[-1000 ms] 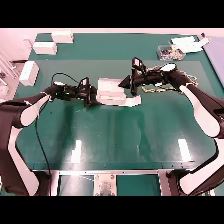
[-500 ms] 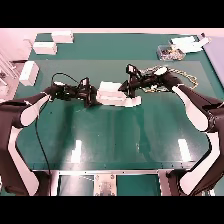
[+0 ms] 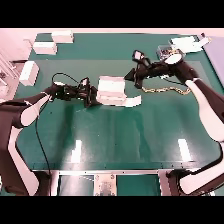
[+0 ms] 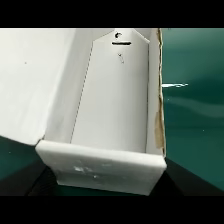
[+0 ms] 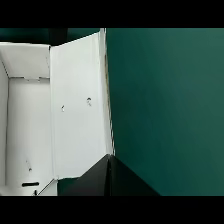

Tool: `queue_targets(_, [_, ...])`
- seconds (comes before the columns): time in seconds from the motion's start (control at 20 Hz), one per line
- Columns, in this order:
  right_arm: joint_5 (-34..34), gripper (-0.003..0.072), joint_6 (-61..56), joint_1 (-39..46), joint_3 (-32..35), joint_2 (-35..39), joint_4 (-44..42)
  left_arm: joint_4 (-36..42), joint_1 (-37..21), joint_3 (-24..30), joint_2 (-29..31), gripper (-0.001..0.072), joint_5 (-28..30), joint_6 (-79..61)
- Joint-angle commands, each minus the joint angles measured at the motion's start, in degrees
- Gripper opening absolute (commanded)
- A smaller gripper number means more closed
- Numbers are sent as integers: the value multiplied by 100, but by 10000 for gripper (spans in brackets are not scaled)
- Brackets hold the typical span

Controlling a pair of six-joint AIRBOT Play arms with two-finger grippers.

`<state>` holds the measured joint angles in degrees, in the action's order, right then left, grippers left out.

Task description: Fold the box and place the chain.

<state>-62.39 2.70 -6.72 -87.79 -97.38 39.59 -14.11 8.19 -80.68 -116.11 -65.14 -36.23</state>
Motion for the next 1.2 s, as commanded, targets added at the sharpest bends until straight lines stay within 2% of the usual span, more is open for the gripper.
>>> queue_targets(0.0, [310, 3, -160, 94, 898, 892, 317, 0, -2, -2, -2, 483, 13, -2])
queue_targets(0.1, [387, 15, 74, 181, 1602, 1095, 345, -2, -2, -2, -2, 483, 13, -2])
queue_targets(0.2, [426, 431, 579, 216, 2083, 997, 275, 0, -2, -2, -2, 483, 9, -2])
queue_targets(0.25, [446, 449, 715, 216, 2184, 876, 240, 0, -2, -2, -2, 483, 17, -2])
queue_targets(0.6, [452, 453, 1051, 181, 2186, 240, -39, 0, -2, -2, -2, 483, 13, -2])
queue_targets(0.7, [455, 523, 1067, 151, 2186, 208, -142, 0, -2, -2, -2, 483, 13, -2])
queue_targets(0.95, [990, 514, 1320, 63, 2186, 190, -433, 0, -2, -2, -2, 483, 15, -2])
queue_targets(1.15, [988, 513, 1346, -42, 2186, 188, -616, 0, -2, -2, -2, 483, 15, -2])
